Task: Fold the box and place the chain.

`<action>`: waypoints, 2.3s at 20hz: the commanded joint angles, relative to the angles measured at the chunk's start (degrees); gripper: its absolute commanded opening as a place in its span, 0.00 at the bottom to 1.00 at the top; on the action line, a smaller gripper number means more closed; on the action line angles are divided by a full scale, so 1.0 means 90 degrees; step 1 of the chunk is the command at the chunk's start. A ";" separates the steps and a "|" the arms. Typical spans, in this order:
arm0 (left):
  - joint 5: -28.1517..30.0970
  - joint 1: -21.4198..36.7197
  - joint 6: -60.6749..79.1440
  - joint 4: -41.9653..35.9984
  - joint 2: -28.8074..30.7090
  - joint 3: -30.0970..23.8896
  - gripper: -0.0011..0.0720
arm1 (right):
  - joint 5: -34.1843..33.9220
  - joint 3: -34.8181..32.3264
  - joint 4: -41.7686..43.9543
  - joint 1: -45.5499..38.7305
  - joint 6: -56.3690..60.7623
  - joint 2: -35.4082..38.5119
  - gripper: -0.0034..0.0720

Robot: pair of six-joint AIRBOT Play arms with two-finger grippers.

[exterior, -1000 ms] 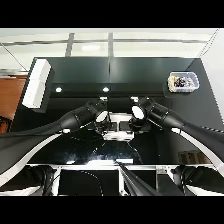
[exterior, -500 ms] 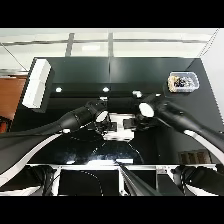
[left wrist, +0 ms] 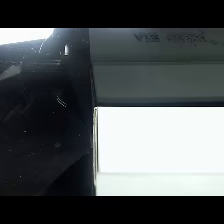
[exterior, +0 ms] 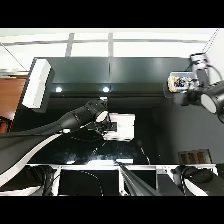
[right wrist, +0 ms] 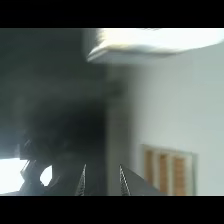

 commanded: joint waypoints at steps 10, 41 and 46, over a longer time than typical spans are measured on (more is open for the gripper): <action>0.0039 0.0005 0.0000 0.0002 -0.0002 0.0005 0.06 | -0.1078 0.3038 0.3313 -0.3478 0.0017 -0.4097 0.96; -0.0022 0.0005 0.0141 -0.0002 0.0000 0.0005 0.06 | 0.0818 0.6615 0.3138 -0.3864 0.1071 -0.7317 0.69; -0.0024 0.0005 0.0141 -0.0002 0.0000 0.0005 0.06 | 0.1202 0.6620 0.3096 -0.3864 0.0403 -0.7235 0.06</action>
